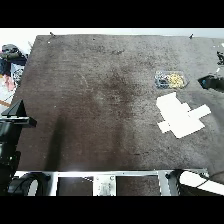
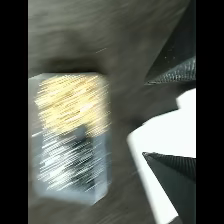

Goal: Fold the box and place the chain.

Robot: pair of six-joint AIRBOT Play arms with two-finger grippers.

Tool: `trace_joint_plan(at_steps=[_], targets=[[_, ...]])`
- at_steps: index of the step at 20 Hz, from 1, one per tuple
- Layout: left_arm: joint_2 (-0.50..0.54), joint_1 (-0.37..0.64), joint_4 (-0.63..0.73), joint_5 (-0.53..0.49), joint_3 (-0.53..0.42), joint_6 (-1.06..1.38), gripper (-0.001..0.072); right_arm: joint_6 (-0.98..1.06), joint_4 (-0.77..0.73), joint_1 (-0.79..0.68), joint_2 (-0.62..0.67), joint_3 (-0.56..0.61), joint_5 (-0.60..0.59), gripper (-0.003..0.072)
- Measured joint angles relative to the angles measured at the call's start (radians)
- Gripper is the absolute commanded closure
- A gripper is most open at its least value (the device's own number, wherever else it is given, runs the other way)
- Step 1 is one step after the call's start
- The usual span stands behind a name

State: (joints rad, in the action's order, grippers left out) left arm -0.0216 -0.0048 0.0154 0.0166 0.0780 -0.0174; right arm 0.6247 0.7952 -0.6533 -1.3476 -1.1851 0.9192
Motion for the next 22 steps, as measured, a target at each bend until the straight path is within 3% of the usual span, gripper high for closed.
trace_joint_plan(at_steps=[5,9,14,22], targets=[[0.000,0.000,0.000,0.000,0.000,0.000,0.0698,0.101,0.292,-0.087,-0.240,-0.312,0.325,0.0196],[0.000,0.000,0.000,0.000,0.000,0.000,0.0699,0.089,0.392,-0.102,-0.401,-0.473,0.466,0.0196],[0.000,0.000,0.000,0.000,0.000,0.000,0.0699,0.028,0.427,-0.107,-0.527,-0.557,0.540,0.0204],[0.000,0.000,0.000,0.000,0.000,0.000,0.0699,-0.121,0.431,-0.111,-0.620,-0.579,0.720,0.0223]])
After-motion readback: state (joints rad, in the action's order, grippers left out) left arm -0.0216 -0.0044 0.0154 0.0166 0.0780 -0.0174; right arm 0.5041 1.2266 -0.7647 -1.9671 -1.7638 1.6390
